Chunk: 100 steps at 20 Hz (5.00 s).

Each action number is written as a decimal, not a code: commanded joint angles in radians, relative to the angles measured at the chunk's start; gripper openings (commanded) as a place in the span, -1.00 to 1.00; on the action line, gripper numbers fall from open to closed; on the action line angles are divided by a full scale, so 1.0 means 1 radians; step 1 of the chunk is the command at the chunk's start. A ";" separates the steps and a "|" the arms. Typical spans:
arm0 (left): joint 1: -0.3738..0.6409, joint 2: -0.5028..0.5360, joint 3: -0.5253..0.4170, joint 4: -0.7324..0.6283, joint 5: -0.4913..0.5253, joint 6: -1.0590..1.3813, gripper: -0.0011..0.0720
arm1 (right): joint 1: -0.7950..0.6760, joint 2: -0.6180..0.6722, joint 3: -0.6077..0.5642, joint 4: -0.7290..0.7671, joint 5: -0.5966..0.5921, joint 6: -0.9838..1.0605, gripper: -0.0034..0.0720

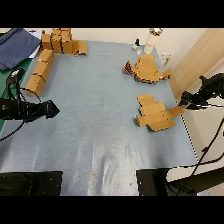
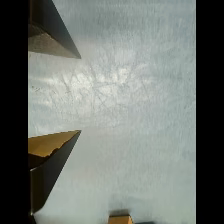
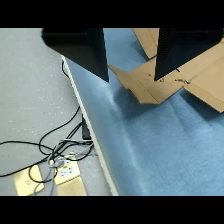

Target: Fold the box.

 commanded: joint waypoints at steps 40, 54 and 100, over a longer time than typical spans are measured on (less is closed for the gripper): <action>0.003 -0.159 0.001 -0.201 0.010 0.119 0.87 | 0.499 0.301 -0.631 0.485 0.212 -0.223 -0.30; 0.089 -0.306 0.062 -0.388 -0.042 0.267 0.87 | 0.677 0.296 -0.631 0.591 0.177 -0.343 -0.90; 0.078 -0.978 0.214 -0.765 -0.527 0.970 0.15 | 1.003 0.725 -0.948 0.682 0.443 -0.235 -0.90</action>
